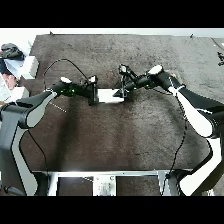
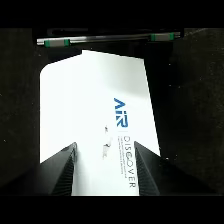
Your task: Fold the box and place the chain.
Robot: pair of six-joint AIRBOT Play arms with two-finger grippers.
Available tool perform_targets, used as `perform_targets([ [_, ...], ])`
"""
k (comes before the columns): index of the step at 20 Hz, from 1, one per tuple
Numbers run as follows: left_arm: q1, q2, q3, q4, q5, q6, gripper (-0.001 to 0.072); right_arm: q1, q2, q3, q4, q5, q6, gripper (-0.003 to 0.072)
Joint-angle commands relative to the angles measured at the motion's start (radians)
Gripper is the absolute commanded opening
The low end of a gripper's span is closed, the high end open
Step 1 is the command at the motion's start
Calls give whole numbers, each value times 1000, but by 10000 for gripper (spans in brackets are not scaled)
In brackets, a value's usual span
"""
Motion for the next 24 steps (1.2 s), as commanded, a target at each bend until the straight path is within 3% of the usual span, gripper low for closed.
perform_targets([
  [1,0,1,0,0,0,0,419,1,7,2,-3,-35,-34,427],
  [10,0,1,0,0,-4,0,418,-30,107,-39,11,28,104,395],
  [15,0,1,0,0,-4,0,418,-34,117,-147,89,-37,-15,395],
  [24,0,1,0,0,-3,0,418,-5,64,-162,112,-37,-139,398],
])
